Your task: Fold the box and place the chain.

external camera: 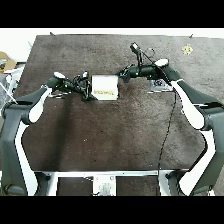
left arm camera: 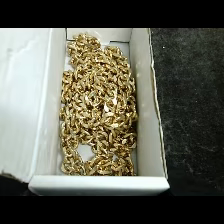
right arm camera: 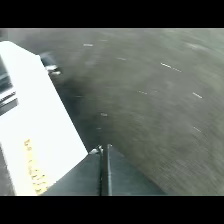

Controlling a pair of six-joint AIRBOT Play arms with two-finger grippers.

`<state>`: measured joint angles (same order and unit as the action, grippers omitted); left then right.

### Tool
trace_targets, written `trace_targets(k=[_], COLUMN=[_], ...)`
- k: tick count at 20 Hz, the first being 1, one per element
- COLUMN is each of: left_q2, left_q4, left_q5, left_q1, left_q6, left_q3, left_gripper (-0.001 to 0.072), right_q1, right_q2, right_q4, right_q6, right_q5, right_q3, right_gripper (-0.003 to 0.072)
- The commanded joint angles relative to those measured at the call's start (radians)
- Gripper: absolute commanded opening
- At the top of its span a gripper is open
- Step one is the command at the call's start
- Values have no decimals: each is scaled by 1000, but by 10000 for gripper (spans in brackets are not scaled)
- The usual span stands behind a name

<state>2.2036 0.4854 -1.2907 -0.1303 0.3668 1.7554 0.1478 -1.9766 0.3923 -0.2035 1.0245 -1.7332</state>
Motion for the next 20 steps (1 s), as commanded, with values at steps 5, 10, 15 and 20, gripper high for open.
trace_targets(k=[5,10,15,20], left_q2=[1,0,1,1], left_q4=[0,0,0,0], left_q5=[0,0,0,0], left_q1=[0,0,0,0], left_q6=[0,0,0,0], left_q3=[0,0,0,0], left_gripper=[391,391,391,391], right_q1=[52,124,127,128], right_q2=[57,214,206,186], right_q4=[7,-70,-79,-84], right_q6=[246,498,552,620], right_q5=[69,-172,-150,-131], right_q3=[109,384,390,389], right_gripper=[2,153,235,237])
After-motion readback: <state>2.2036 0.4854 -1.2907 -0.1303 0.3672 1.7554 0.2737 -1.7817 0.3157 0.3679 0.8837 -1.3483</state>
